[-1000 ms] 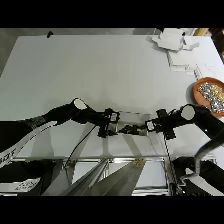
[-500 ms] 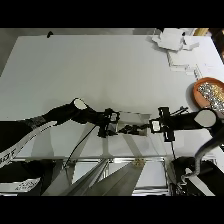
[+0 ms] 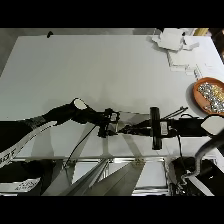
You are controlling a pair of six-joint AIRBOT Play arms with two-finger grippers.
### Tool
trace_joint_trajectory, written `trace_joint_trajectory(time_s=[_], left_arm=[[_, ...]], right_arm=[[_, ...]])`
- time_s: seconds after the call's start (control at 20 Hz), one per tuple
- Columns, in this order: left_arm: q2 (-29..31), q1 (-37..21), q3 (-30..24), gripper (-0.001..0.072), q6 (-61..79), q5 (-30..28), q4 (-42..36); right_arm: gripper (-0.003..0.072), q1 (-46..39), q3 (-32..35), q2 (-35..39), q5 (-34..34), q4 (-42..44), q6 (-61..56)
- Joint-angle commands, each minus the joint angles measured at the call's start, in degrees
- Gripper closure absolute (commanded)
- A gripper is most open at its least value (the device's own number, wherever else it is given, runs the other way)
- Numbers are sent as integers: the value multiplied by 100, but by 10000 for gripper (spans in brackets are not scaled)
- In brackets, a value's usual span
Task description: Fold the box and place the chain.
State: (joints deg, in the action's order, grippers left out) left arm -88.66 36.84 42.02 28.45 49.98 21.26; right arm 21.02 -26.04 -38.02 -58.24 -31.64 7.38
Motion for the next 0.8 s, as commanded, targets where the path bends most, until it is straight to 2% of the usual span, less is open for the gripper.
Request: trace_joint_trajectory(time_s=[0.0, 0.1, 0.2, 0.25, 0.45, 0.55, 0.65, 0.75], left_arm=[[4, -4, 7, 437, 2, -2, 0], [4, -4, 7, 437, 2, -2, 0], [4, -4, 7, 437, 2, -2, 2], [4, -4, 7, 437, 2, -2, 0], [4, -4, 7, 437, 2, -2, 0], [4, -4, 7, 437, 2, -2, 0], [4, -4, 7, 437, 2, -2, 0], [4, -4, 7, 437, 2, -2, 2]], right_arm=[[665, 616, 15, -297, 610, 155, -7], [661, 660, 15, -588, 769, 133, -7], [520, 660, 15, -717, 1075, -197, -13], [485, 658, 15, -706, 1193, -450, -83], [487, 647, -2, -387, 1178, -2186, -1211], [488, 378, -2, -173, 793, -3036, -1521], [489, -149, 0, -101, 319, -3322, -1434], [489, -647, 0, -131, 122, -3366, -1287]])
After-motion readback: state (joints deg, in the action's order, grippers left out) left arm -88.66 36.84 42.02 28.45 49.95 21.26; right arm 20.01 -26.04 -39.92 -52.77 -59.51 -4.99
